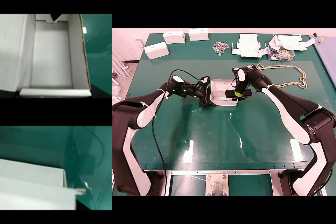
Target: Fold the box and place the chain.
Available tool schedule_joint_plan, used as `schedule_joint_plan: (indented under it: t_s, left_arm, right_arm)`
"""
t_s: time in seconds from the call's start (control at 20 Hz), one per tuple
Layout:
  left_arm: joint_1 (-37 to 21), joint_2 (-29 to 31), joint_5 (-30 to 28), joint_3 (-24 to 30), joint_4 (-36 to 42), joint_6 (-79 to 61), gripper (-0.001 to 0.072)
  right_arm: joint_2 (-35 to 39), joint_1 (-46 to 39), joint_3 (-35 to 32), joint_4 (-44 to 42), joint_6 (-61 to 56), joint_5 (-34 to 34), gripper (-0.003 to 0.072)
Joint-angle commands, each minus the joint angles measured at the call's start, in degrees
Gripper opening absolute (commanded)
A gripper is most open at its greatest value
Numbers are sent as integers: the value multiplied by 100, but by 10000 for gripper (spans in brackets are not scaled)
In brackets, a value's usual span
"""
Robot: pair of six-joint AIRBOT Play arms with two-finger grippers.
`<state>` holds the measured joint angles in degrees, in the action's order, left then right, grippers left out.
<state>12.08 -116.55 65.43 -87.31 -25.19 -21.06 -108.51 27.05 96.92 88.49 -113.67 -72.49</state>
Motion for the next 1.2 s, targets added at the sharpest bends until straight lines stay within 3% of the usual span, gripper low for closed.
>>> schedule_joint_plan:
  t_s: [0.0,0.15,0.2,0.3,0.35,0.4,0.45,0.6,0.7,0.75,0.8,1.15]
  left_arm:
    - [-4,2,-7,-2,0,0,630]
    - [-4,2,-4,-2,0,0,630]
    - [-4,2,-2,-2,0,0,630]
    - [-4,2,-4,-2,0,0,630]
    - [-4,2,-4,-2,0,0,630]
    - [-4,2,-4,-2,0,0,630]
    - [-4,2,-4,-2,0,0,630]
    - [-4,2,-4,-2,0,0,630]
    - [-4,2,-4,-2,0,0,630]
    - [-4,2,-4,-2,0,0,630]
    - [-4,2,-4,-2,0,0,630]
    - [-4,2,-4,-2,0,0,630]
  right_arm:
    - [-61,37,107,-13,-15,-24,150]
    - [-61,109,291,15,-15,-22,92]
    - [-61,146,330,35,-15,-22,27]
    - [-61,184,337,74,-17,-17,28]
    - [-61,184,334,74,-17,-22,52]
    - [-61,184,337,74,-17,-22,147]
    - [-61,184,337,74,-20,-22,150]
    - [-61,177,337,81,-127,-22,308]
    - [-59,175,337,162,-129,-66,318]
    - [-59,166,337,223,-155,-138,364]
    - [-59,146,337,264,-168,-232,495]
    - [63,35,339,391,-188,-278,517]
